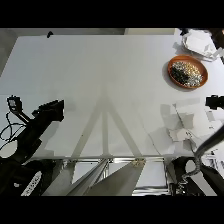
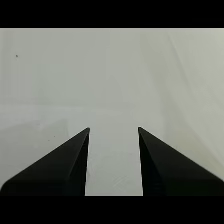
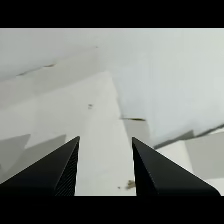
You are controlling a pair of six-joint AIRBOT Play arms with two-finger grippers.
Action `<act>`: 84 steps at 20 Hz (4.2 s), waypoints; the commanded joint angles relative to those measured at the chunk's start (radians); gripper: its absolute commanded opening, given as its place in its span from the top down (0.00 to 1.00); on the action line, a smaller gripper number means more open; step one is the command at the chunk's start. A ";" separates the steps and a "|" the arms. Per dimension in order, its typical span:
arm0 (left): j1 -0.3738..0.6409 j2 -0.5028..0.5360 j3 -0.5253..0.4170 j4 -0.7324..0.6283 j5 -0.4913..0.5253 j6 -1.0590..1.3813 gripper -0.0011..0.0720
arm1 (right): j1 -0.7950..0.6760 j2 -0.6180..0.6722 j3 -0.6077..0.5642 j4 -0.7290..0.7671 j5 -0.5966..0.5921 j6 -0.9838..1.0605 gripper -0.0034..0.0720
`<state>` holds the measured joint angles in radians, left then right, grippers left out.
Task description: Fold the box and place the chain.
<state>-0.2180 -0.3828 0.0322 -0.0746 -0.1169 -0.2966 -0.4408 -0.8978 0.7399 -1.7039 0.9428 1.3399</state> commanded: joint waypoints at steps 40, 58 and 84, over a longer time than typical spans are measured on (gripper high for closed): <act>0.000 0.000 -0.001 0.000 0.000 0.000 0.50 | -0.524 -0.698 0.488 0.192 0.465 -0.656 0.83; 0.000 0.000 -0.001 0.000 0.000 0.000 0.50 | 0.061 -0.624 0.488 0.563 0.554 -0.605 0.94; 0.001 0.000 -0.001 0.000 0.000 0.000 0.50 | 0.448 0.061 -0.341 0.779 -0.062 -0.550 0.94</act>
<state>-0.2176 -0.3828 0.0322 -0.0742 -0.1169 -0.2966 -0.0456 -0.8448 0.4107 -0.8780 0.9253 0.7437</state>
